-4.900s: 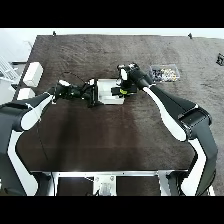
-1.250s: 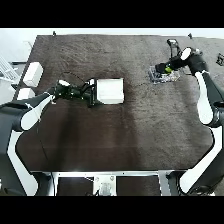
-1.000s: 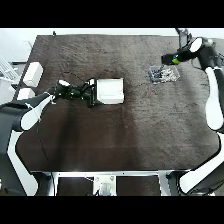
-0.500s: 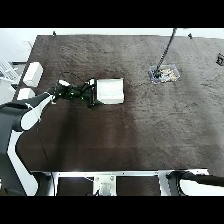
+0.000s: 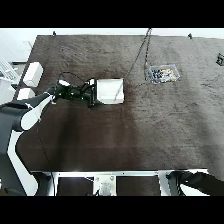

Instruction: Fold the box and place the chain.

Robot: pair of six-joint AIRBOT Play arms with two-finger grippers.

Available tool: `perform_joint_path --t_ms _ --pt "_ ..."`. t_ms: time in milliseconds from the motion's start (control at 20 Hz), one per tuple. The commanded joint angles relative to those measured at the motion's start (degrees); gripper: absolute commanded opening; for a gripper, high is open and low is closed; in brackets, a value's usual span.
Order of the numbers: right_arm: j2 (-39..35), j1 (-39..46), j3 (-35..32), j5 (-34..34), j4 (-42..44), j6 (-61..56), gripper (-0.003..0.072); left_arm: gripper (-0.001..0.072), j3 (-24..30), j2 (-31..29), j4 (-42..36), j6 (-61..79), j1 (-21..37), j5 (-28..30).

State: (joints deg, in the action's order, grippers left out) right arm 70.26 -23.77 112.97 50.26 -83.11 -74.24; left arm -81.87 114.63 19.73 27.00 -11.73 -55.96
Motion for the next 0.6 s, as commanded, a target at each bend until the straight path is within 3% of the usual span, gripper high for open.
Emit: perform_joint_path --t_ms 0,550 --pt "1.16 -3.58 -0.42 -0.70 0.20 0.33 0.0008 0.0349 0.02 -0.02 0.00 0.00 0.02 0.00" --pt "9.11 -7.67 -1.38 -2.25 2.08 -0.50 0.0008 0.0349 0.02 -0.02 0.00 0.00 0.02 0.00"
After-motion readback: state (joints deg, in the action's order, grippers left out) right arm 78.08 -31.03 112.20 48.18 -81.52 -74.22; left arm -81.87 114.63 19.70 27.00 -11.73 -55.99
